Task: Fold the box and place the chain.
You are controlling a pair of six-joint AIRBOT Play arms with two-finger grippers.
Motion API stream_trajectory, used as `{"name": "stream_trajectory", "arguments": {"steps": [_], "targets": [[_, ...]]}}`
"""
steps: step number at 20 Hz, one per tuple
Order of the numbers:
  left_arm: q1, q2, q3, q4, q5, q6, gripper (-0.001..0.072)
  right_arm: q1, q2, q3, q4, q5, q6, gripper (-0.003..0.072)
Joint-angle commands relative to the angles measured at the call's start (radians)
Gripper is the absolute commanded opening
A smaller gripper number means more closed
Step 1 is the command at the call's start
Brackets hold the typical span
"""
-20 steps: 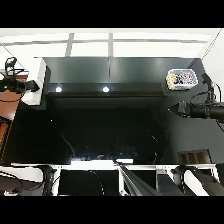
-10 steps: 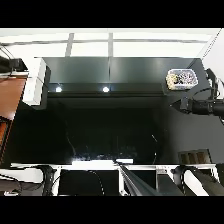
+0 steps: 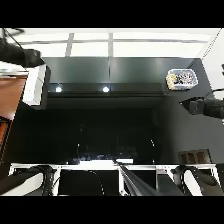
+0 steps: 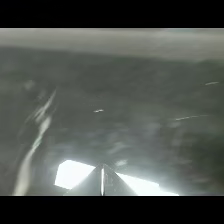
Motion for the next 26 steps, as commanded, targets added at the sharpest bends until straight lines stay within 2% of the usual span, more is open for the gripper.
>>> {"name": "stream_trajectory", "arguments": {"steps": [1, 3, 5, 6, 8, 11, 26], "targets": [[-0.18, 0.343, -0.488, 0.066, 0.422, -0.045, 0.0024, 0.001, 0.088, -0.071, -0.084, -0.188, 0.015, 0.0015], [-0.203, 0.492, -0.721, 0.066, 0.507, -0.098, 0.0024, 0.01, 0.077, -0.121, -0.052, -0.303, 0.008, 0.0015], [-0.198, 0.584, -0.849, 0.071, 0.505, -0.13, 0.0024, 0.057, 0.046, -0.136, -0.069, -0.396, -0.01, 0.0015], [-0.198, 0.609, -0.878, 0.081, 0.506, -0.13, 0.0024, 0.082, 0.024, -0.135, -0.076, -0.436, -0.009, 0.0015], [-0.199, 0.625, -0.888, 0.127, 0.515, -0.13, 0.0025, 0.121, -0.025, -0.135, -0.085, -0.48, -0.014, 0.0015], [-0.199, 0.625, -0.888, 0.12, 0.574, -0.13, 0.0026, 0.158, -0.077, -0.135, -0.125, -0.481, -0.069, 0.0016], [-0.201, 0.624, -0.888, 0.096, 0.574, -0.13, 0.0026, 0.158, -0.077, -0.135, -0.119, -0.475, -0.068, 0.0016]]}}
